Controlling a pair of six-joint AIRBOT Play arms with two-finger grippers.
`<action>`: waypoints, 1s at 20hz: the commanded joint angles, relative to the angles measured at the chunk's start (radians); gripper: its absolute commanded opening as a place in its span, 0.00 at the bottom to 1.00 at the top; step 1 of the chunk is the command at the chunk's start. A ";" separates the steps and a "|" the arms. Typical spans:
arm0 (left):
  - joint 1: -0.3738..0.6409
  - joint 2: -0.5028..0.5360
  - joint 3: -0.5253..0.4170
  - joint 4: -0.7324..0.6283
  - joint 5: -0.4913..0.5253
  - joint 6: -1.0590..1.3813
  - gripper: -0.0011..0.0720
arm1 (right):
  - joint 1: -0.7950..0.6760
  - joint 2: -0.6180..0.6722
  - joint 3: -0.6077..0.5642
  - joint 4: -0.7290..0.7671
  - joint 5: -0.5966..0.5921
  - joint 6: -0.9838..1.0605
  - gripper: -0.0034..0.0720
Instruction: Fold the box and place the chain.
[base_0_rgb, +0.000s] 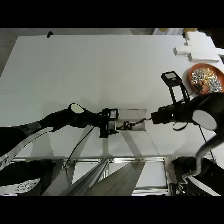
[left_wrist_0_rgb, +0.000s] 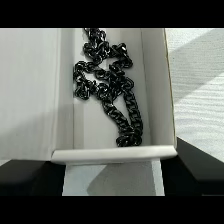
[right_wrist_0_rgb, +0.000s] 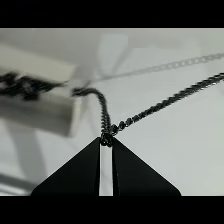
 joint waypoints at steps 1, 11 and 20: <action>0.000 0.000 0.001 0.000 0.000 0.000 0.31 | 0.133 0.058 0.000 0.088 -0.010 0.054 0.07; 0.000 0.000 0.001 0.000 0.000 0.000 0.31 | 0.262 -0.002 -0.006 0.101 -0.337 0.125 0.07; 0.000 0.000 0.001 0.000 0.000 0.000 0.31 | 0.261 -0.163 -0.069 0.027 -0.351 0.124 0.32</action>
